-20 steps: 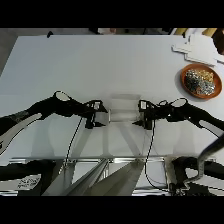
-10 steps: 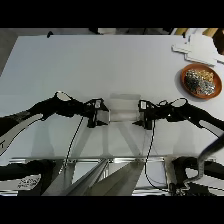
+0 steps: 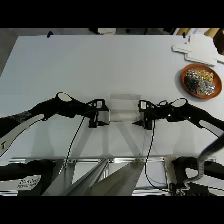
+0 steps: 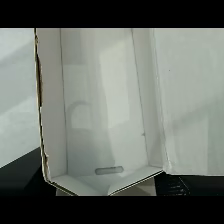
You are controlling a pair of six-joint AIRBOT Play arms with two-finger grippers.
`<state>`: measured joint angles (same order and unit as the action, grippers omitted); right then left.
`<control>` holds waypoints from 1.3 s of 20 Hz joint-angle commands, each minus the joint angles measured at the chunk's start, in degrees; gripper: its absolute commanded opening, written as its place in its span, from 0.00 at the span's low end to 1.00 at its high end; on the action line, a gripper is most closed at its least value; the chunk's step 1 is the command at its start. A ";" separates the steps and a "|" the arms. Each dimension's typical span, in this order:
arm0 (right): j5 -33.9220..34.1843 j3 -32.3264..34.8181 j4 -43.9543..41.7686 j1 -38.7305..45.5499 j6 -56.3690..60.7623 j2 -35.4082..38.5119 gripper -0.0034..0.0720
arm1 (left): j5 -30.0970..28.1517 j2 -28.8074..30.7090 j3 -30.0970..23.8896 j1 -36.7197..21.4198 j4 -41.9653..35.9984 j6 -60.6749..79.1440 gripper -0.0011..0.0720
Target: Fold the box and place the chain.
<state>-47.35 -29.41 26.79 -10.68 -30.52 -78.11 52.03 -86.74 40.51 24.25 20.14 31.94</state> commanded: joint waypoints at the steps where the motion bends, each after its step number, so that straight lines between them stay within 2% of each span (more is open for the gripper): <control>1: 0.00 0.00 -0.02 0.02 0.02 0.02 0.44 | -0.42 -0.04 0.09 0.09 -0.20 0.02 0.99; 14: 0.00 0.02 -0.02 0.02 0.02 0.02 0.44 | -0.11 -0.33 0.87 1.33 1.60 -0.48 0.99; 20: 0.00 0.00 -0.02 0.02 0.02 0.02 0.44 | -2.73 -1.25 0.87 3.63 -4.76 -0.42 0.99; 26: 0.00 0.00 -0.02 0.02 0.02 0.02 0.44 | -2.80 -1.75 1.05 3.69 -4.74 -0.90 0.98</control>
<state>-47.40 -29.41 26.76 -10.68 -30.48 -78.11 49.63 -88.33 41.50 27.81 16.03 31.24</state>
